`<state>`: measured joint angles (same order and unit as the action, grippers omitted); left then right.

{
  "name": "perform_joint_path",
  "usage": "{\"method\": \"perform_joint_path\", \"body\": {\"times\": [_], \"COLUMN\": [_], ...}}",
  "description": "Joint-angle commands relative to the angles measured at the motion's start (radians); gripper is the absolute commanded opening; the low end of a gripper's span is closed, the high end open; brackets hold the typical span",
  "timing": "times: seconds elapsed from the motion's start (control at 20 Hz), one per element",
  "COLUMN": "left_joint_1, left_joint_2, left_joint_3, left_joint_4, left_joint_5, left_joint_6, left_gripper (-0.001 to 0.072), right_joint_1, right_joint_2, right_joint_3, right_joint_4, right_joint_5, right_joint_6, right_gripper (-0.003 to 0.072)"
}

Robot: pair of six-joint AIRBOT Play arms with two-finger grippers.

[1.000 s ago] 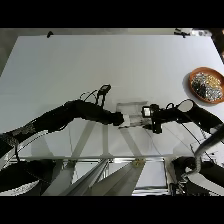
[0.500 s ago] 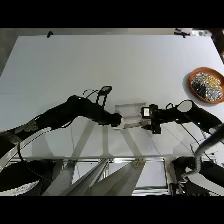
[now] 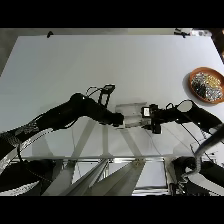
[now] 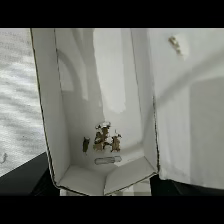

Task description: Fold the box and place the chain.

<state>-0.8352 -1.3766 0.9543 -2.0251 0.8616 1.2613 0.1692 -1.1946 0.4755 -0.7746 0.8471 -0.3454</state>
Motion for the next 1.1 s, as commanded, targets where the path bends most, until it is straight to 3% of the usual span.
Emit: {"method": "perform_joint_path", "body": {"times": [0.0,0.2,0.55,0.75,0.85,1.05], "left_joint_1": [-0.008,-0.007,-0.005,-0.005,-0.005,-0.014], "left_joint_2": [-0.002,-0.004,-0.007,-0.059,-0.087,-0.106], "left_joint_3": [0.042,0.117,0.200,0.371,0.407,0.405], "left_joint_4": [0.027,0.191,0.195,0.316,0.319,0.277], "left_joint_5": [-0.001,0.120,0.266,0.412,0.476,0.481], "left_joint_6": [-0.034,-0.129,-0.172,-0.201,-0.224,-0.397], "left_gripper": [0.0412,0.0413,0.0413,0.0379,0.0379,0.0393], "right_joint_1": [0.000,0.000,0.000,0.000,0.000,0.000], "right_joint_2": [0.001,0.001,0.001,0.001,0.001,0.001], "right_joint_3": [0.001,0.001,0.001,0.001,0.001,0.001], "right_joint_4": [0.000,0.000,0.000,0.000,0.000,0.000], "right_joint_5": [0.002,0.002,0.002,0.002,0.002,0.002], "right_joint_6": [0.000,0.000,0.000,0.000,0.000,0.000], "right_gripper": [0.0433,0.0433,0.0433,0.0433,0.0433,0.0433]}}
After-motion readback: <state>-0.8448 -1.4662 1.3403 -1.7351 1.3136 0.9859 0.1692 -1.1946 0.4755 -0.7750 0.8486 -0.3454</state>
